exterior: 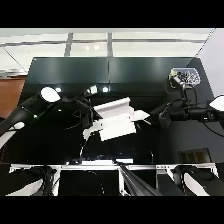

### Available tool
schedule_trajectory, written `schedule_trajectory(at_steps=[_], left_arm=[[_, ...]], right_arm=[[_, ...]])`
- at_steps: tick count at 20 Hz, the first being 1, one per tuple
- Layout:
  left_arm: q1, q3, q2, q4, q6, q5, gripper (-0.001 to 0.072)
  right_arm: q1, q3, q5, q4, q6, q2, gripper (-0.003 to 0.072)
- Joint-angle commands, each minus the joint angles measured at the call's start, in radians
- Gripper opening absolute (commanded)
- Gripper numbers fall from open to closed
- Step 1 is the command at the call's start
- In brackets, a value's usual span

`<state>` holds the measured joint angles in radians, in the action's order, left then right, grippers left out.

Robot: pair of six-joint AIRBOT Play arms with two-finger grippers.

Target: Fold the box and place the chain.

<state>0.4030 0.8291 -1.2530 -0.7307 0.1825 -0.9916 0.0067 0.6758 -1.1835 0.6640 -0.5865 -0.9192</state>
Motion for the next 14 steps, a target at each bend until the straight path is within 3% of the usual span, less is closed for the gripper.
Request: schedule_trajectory(at_steps=[1,3,4,5,14], left_arm=[[0.058,-0.016,-0.032,-0.033,-0.190,0.063,0.0029],[0.068,-0.016,-0.068,-0.035,-0.204,0.081,0.0029],[0.068,-0.016,-0.089,-0.036,-0.204,0.086,0.0029],[0.068,-0.016,-0.106,-0.035,-0.203,0.091,0.0029],[0.068,-0.016,-0.152,-0.039,-0.203,0.096,0.0028]], right_arm=[[0.108,0.006,0.095,0.175,0.034,-0.001,0.0592],[0.150,0.000,0.098,0.211,0.035,-0.007,0.0593],[0.163,-0.010,0.106,0.225,0.035,-0.008,0.0624],[0.176,-0.024,0.116,0.231,0.040,-0.008,0.0706],[0.374,-0.168,0.285,0.228,0.356,-0.013,0.0704]])
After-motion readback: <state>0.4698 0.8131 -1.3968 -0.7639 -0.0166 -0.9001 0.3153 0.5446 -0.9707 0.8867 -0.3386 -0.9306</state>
